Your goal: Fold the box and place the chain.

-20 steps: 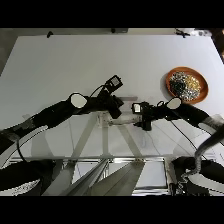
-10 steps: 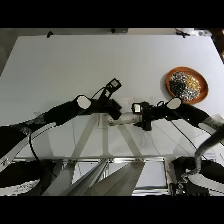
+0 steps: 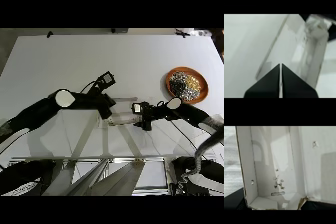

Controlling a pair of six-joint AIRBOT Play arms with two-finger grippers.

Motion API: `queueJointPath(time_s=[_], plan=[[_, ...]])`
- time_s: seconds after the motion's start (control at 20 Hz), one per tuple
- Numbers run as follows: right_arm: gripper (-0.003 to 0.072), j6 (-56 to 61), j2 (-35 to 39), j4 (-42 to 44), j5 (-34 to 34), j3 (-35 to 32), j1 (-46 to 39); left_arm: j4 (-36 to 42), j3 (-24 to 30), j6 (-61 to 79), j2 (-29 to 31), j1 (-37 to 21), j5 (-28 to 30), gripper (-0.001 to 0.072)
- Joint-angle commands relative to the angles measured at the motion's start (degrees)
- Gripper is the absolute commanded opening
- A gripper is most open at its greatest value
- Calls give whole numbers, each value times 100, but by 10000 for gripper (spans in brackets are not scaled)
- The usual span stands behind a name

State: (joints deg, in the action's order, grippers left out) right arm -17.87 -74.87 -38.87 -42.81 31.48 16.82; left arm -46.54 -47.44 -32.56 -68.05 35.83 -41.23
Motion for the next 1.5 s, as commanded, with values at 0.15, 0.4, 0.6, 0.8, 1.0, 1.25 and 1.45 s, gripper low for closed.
queueJointPath(time_s=[0.15,0.4,0.6,0.8,1.0,1.25,1.45], plan=[[554,2,4,2,0,-4,-4,-1134,96,258,52,181,-1320,207],[554,2,4,4,0,-4,-2,-1141,269,299,-264,278,-1045,248],[554,2,4,4,0,-4,-4,-1300,710,299,-262,269,-796,277],[554,2,4,4,0,-4,-4,-1637,901,299,-258,197,-741,276],[554,2,4,2,0,-4,-4,-1652,901,299,-260,188,26,277],[554,0,4,4,0,-4,-4,-1589,901,1333,-260,127,87,275],[554,2,4,4,0,-4,-2,-1519,901,1985,-260,85,72,275]])
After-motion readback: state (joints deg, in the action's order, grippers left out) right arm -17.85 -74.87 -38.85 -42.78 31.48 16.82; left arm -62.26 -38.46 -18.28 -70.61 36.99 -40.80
